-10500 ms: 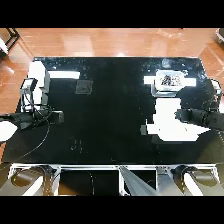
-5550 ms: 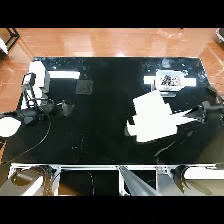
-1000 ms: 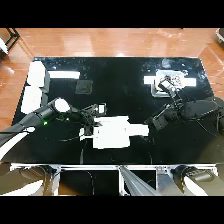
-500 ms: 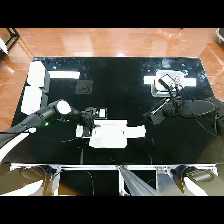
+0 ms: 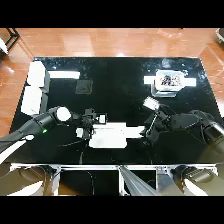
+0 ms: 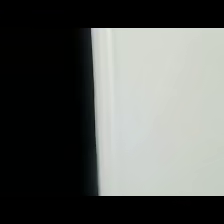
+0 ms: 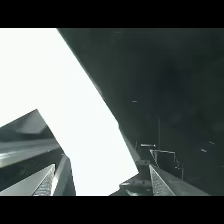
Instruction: Fold the box and place the chain.
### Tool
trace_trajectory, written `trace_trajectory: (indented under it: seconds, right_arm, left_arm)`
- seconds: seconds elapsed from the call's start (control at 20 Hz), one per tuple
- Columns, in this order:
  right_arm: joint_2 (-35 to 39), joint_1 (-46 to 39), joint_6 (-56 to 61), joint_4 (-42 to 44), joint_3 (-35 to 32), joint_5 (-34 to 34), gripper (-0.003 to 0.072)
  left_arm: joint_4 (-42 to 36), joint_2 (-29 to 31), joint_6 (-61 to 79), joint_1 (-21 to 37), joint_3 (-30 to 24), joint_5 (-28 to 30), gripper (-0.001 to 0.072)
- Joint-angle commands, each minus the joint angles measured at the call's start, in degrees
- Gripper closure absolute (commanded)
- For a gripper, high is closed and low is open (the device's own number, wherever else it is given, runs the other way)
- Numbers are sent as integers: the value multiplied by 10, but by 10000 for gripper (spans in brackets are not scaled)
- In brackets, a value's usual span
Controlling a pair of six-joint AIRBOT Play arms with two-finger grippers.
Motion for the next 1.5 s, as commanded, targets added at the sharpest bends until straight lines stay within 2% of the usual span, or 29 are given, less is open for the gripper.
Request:
trace_trajectory:
  seconds: [0.0, 0.2, 0.45, 0.55, 0.95, 1.2, 1.45]
  right_arm:
    - [0, 34, -26, 2, -13, 4, -23]
    - [0, 68, -51, 2, -37, 40, -23]
    - [-1, 124, -102, 2, -41, 65, -24]
    - [-5, 151, -102, 2, -41, 95, -23]
    - [-64, 233, -102, 3, -41, 169, -23]
    - [-82, 258, -96, 47, -41, 222, -23]
    - [-82, 261, -52, 47, -40, 279, -22]
  left_arm:
    - [-3, 16, 2, 4, -17, 4, 687]
    - [-4, 7, 2, 3, -18, 2, 686]
    - [-4, 7, 2, 3, -18, 1, 686]
    - [-4, 7, 2, 3, -18, 1, 686]
    - [-4, 7, 2, 3, -18, 1, 685]
    - [-4, 7, 2, 3, -18, 1, 685]
    - [-4, 7, 2, 3, -18, 1, 685]
